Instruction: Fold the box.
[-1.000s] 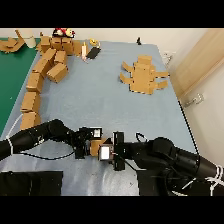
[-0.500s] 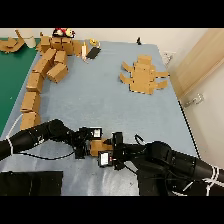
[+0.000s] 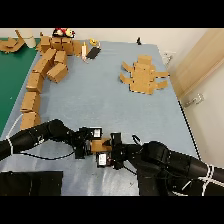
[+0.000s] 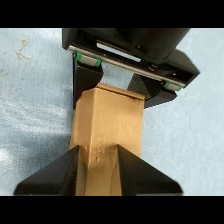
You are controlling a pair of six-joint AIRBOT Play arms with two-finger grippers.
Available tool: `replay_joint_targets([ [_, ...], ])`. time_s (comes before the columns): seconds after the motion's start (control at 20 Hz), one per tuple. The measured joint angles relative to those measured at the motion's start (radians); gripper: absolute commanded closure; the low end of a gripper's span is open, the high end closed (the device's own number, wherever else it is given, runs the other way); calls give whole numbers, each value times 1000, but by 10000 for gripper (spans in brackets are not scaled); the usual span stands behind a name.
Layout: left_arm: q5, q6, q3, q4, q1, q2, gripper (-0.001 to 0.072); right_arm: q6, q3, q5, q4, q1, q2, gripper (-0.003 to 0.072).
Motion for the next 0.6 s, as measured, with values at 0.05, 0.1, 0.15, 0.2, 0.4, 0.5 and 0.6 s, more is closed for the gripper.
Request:
replay_joint_targets([
  [0.05, 0, 0, 0, 0, 0, 0, 258, 0, 0, 1, -2, 0, -1, 358],
  [0.1, 0, 0, 0, 0, 0, 0, 258, 0, 0, 1, -4, 0, -1, 401],
  [0.15, 0, 0, 0, 0, 0, 0, 259, 0, 0, 2, -7, 0, -1, 423],
  [0.2, 0, 0, 0, 0, 0, 0, 259, 0, 0, 2, -7, 0, 0, 423],
  [0.4, 0, 0, 0, 0, 0, 0, 259, 0, 1, 1, -16, 8, 11, 424],
  [0.5, 0, 0, 0, 0, 0, 0, 259, 0, 1, 1, -27, 16, 19, 424],
  [0.6, 0, 0, 0, 0, 0, 0, 259, 2, 1, 5, -30, 23, 30, 424],
])
